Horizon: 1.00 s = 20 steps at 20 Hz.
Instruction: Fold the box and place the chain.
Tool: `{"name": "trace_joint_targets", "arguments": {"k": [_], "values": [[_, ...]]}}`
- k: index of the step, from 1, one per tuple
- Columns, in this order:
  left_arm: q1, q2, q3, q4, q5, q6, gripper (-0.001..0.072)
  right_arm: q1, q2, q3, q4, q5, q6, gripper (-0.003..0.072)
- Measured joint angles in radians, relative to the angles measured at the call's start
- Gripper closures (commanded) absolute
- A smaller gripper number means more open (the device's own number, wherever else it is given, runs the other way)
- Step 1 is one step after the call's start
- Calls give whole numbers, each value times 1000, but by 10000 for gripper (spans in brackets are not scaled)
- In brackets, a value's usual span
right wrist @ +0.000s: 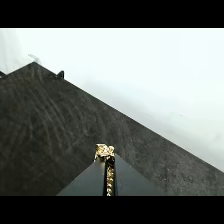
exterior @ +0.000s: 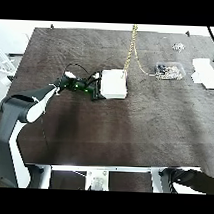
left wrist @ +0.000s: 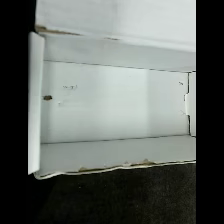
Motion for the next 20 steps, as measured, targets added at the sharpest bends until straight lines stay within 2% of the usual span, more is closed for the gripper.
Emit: {"name": "trace_joint_targets", "arguments": {"k": [6, 10, 15, 18, 20], "values": [[0, 0, 0, 0, 0, 0, 74, 4, -2, -12, 0, -19, -1, 680], [0, 0, 0, 0, 0, 0, 74, 4, -2, -81, 21, -13, 0, 680], [0, 0, 0, 0, 0, 0, 74, 5, -5, -277, 76, -34, 10, 680], [0, 0, 0, 0, 0, 0, 74, 5, -10, -459, 89, -111, 36, 680], [0, 0, 0, 0, 0, 0, 74, 2, -29, -584, 93, -206, 44, 680]]}}
